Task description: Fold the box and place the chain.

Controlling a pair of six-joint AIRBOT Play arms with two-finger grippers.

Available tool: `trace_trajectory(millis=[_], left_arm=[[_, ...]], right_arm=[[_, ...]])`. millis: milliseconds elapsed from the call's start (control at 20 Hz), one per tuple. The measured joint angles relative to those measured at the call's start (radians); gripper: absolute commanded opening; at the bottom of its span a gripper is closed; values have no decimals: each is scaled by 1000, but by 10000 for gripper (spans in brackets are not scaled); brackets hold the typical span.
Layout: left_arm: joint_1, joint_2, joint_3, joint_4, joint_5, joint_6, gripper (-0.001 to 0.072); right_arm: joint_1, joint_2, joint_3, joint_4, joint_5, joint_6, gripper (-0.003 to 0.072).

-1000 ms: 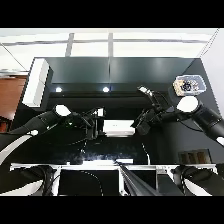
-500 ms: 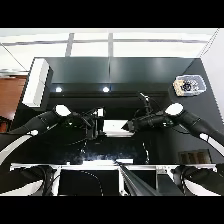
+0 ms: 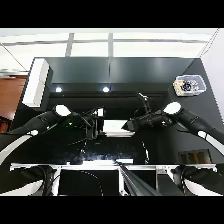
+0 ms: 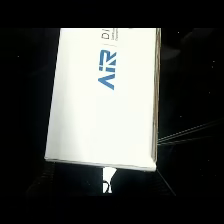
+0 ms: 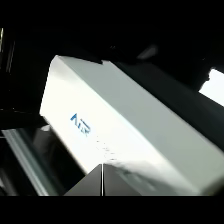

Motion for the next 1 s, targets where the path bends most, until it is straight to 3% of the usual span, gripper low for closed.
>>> trace_trajectory(millis=[50,300,600,750,1000], left_arm=[[0,4,0,2,1,-4,719],[3,83,0,70,-1,-74,720],[-23,202,53,187,-93,-268,714],[-79,165,138,205,-106,-330,714],[-179,2,295,214,-105,-405,714]], right_arm=[[-22,14,19,-4,34,-1,9],[-216,167,100,-70,277,23,10],[-481,346,122,-258,386,77,10],[-531,371,124,-289,386,86,10],[-555,383,125,-307,378,90,11]])
